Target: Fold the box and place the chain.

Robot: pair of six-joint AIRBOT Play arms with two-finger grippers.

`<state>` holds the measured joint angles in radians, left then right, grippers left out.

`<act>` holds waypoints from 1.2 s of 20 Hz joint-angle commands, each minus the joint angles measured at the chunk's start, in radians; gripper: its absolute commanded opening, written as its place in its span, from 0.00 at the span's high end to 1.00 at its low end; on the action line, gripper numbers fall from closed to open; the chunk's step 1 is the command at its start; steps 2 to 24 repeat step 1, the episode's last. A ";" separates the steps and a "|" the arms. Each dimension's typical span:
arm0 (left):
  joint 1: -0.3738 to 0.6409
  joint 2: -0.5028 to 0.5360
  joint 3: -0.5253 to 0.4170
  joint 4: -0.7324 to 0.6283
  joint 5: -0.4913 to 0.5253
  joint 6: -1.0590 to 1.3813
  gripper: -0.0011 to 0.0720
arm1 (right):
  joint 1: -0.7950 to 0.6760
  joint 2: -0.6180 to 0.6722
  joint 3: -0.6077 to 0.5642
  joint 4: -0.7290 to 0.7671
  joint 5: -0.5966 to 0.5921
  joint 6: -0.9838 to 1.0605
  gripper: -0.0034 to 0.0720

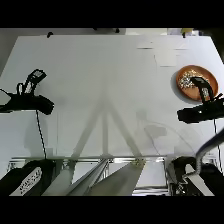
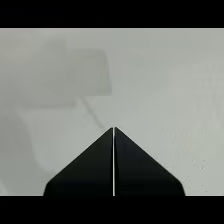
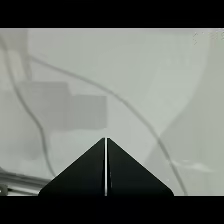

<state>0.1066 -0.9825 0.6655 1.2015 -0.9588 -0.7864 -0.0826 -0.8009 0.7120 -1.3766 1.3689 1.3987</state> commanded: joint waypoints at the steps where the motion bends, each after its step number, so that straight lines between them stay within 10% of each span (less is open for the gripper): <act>1: 0.000 0.001 0.001 0.000 0.000 0.000 0.97 | 0.000 0.001 -0.001 0.000 0.000 0.000 0.93; 24: 0.000 0.001 0.001 0.000 0.000 0.000 0.97 | 0.000 0.001 -0.001 0.000 0.000 0.000 0.93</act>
